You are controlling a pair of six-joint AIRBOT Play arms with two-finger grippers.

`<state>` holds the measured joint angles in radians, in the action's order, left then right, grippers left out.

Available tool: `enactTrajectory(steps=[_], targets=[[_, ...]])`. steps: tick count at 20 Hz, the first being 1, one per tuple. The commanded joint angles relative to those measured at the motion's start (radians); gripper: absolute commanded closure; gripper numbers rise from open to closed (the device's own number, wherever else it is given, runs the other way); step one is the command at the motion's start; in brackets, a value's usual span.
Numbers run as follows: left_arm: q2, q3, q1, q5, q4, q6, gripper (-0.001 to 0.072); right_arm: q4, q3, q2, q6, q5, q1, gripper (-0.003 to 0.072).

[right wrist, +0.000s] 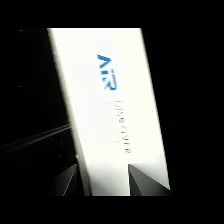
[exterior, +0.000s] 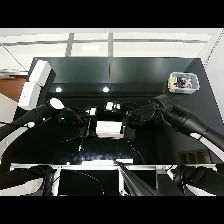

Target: Fold the box and place the chain.

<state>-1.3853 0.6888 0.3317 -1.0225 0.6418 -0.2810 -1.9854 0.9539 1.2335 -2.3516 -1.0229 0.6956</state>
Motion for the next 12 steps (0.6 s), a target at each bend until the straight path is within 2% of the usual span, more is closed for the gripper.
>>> enactTrajectory(steps=[1,4,5,6,7,9,12], targets=[[0.000,0.000,0.000,-0.002,0.004,-0.003,0.0165,0.027,0.019,-0.050,0.108,-0.027,-0.018,0.0314],[0.000,0.000,0.000,-0.003,0.005,-0.002,0.0165,0.006,0.017,-0.077,0.278,-0.082,-0.105,0.0316],[0.000,0.000,0.000,-0.003,0.004,-0.002,0.0165,-0.058,0.003,-0.076,0.327,-0.066,-0.145,0.0356],[0.000,0.000,0.000,-0.003,0.005,-0.002,0.0165,-0.172,-0.021,-0.076,0.339,-0.034,-0.182,0.0555],[0.000,0.000,0.000,-0.003,0.005,-0.002,0.0165,-0.306,-0.057,-0.076,0.343,0.016,-0.213,0.0667],[0.000,0.000,0.000,-0.002,0.004,-0.001,0.0165,-0.501,-0.126,-0.061,0.391,0.072,-0.240,0.0666],[0.000,0.000,0.000,-0.002,0.005,-0.001,0.0165,-0.656,-0.173,0.006,0.426,0.072,-0.219,0.0665]])
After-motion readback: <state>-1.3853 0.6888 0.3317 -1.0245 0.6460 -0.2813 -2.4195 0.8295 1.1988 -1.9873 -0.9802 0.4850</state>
